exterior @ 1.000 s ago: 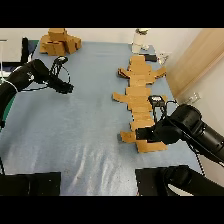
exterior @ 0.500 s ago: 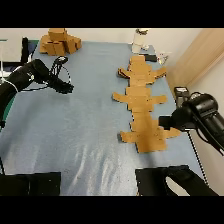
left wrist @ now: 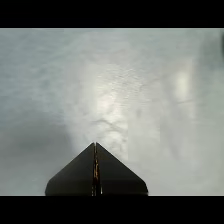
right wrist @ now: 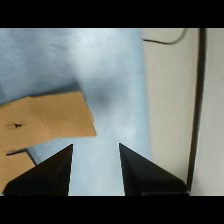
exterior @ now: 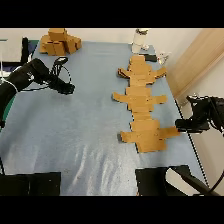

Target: Fold the box.

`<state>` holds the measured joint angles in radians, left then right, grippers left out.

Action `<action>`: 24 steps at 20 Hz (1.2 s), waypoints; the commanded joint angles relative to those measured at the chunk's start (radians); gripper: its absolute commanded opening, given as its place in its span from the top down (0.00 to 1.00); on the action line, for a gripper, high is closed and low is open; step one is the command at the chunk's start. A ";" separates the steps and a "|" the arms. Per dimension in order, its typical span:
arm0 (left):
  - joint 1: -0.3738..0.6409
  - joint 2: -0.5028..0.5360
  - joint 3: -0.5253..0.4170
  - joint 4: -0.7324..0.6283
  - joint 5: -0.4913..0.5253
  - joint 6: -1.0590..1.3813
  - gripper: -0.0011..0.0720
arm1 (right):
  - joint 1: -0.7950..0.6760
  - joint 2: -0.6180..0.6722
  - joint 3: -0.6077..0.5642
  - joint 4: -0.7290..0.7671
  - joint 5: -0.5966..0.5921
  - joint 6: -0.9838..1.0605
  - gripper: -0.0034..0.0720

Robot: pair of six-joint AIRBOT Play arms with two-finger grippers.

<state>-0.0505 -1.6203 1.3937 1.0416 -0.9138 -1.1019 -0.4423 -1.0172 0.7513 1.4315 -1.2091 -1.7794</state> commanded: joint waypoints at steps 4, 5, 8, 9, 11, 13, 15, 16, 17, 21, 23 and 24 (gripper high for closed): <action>-0.018 0.001 -0.007 -0.595 -0.428 0.406 0.97 | -0.050 -0.087 0.006 0.153 0.118 -0.262 0.35; -0.024 0.001 -0.014 -0.678 -0.498 0.445 0.97 | -0.050 -0.087 0.006 0.155 0.123 -0.283 0.35; -0.050 0.028 -0.083 -0.753 -0.555 0.468 0.97 | -0.050 -0.099 0.006 0.179 0.137 -0.332 0.35; -0.062 0.043 -0.113 -0.751 -0.550 0.468 0.97 | -0.050 -0.107 0.006 0.179 0.137 -0.332 0.35; -0.088 0.076 -0.172 -0.751 -0.536 0.467 0.97 | -0.050 -0.127 0.006 0.181 0.136 -0.334 0.35; -0.110 0.109 -0.219 -0.751 -0.521 0.468 0.97 | -0.050 -0.148 0.006 0.185 0.119 -0.334 0.35; -0.129 0.145 -0.262 -0.753 -0.512 0.470 0.97 | -0.050 -0.167 0.006 0.195 0.089 -0.335 0.35; -0.137 0.166 -0.285 -0.754 -0.504 0.470 0.97 | -0.050 -0.170 0.006 0.212 0.075 -0.335 0.39; -0.144 0.190 -0.311 -0.756 -0.496 0.469 0.97 | -0.050 -0.170 0.006 0.240 0.055 -0.335 0.39; -0.148 0.304 -0.432 -0.758 -0.449 0.447 0.97 | -0.041 -0.159 0.015 0.407 -0.086 -0.351 0.68; -0.148 0.354 -0.485 -0.758 -0.447 0.446 0.97 | -0.030 -0.140 0.024 0.503 -0.158 -0.351 0.91; -0.149 0.375 -0.506 -0.758 -0.447 0.446 0.97 | -0.022 -0.127 0.024 0.552 -0.191 -0.351 0.95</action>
